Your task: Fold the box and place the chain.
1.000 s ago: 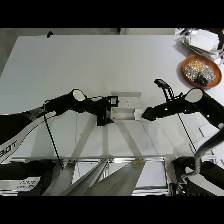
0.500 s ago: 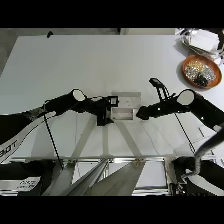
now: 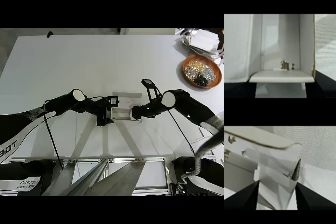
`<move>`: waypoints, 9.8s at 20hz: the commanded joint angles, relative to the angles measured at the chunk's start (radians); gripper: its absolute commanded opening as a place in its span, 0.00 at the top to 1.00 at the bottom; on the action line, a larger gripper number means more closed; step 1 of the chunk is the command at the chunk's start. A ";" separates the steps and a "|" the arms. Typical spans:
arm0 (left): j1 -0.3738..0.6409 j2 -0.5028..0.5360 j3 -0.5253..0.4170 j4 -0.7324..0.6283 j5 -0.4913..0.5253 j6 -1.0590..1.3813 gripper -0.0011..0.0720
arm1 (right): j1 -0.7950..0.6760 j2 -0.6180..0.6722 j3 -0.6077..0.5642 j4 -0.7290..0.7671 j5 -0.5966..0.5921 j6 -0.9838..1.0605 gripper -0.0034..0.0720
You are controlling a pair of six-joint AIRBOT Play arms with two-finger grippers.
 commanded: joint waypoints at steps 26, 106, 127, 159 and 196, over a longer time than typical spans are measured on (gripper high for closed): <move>0.001 0.001 0.000 0.000 0.000 0.000 0.64 | 0.193 -0.146 0.112 -0.344 0.125 0.494 0.90; 0.001 0.001 0.000 0.000 -0.003 0.000 0.64 | -0.896 -0.319 0.816 -0.345 0.245 -0.335 0.95; 0.001 0.001 0.000 0.000 -0.003 0.000 0.64 | -0.436 0.367 0.816 -0.007 0.540 -0.383 0.95; 0.001 0.001 0.000 0.000 -0.003 0.000 0.64 | 0.066 0.151 0.040 0.097 -0.032 -0.333 0.95; 0.001 0.001 0.000 0.000 -0.006 0.000 0.64 | -0.492 -0.254 0.183 -0.354 -0.103 -0.281 0.36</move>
